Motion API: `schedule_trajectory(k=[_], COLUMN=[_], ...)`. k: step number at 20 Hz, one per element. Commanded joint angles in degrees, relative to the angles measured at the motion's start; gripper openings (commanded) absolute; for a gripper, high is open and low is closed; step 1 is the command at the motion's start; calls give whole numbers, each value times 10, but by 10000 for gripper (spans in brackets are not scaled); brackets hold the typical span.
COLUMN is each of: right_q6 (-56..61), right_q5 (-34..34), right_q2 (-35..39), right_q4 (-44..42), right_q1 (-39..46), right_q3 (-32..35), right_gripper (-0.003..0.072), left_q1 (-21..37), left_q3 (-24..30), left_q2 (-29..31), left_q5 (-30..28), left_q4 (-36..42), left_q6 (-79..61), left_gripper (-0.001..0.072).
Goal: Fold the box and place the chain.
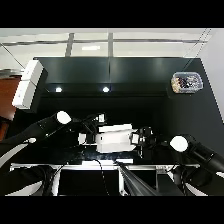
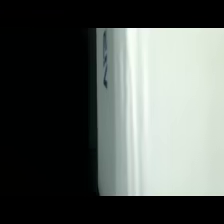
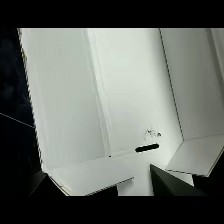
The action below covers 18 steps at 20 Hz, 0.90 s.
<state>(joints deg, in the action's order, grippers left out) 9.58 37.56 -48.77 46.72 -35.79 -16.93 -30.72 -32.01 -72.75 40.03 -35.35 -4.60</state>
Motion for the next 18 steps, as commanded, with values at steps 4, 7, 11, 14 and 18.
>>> schedule_trajectory(k=[4, 7, 11, 14, 18], right_q6=[22, 65, 64, 65, -1], right_q5=[-6, -7, -18, -28, -10], right_q2=[0, 0, 0, -1, -26], right_q4=[-17, 20, 19, 7, -45], right_q1=[0, 6, 23, 38, 39], right_q3=[-21, -47, -64, -64, -64], right_gripper=[701, 701, 702, 701, 701], left_q1=[0, 0, 0, 0, 0], left_q3=[0, 0, 0, 0, 0], left_q2=[0, 0, 0, 0, 0], left_q5=[0, 1, 5, 5, 5], left_q4=[0, 0, 0, 0, 0], left_q6=[0, 0, 0, 0, 0], left_gripper=[25, 25, 25, 25, 25])
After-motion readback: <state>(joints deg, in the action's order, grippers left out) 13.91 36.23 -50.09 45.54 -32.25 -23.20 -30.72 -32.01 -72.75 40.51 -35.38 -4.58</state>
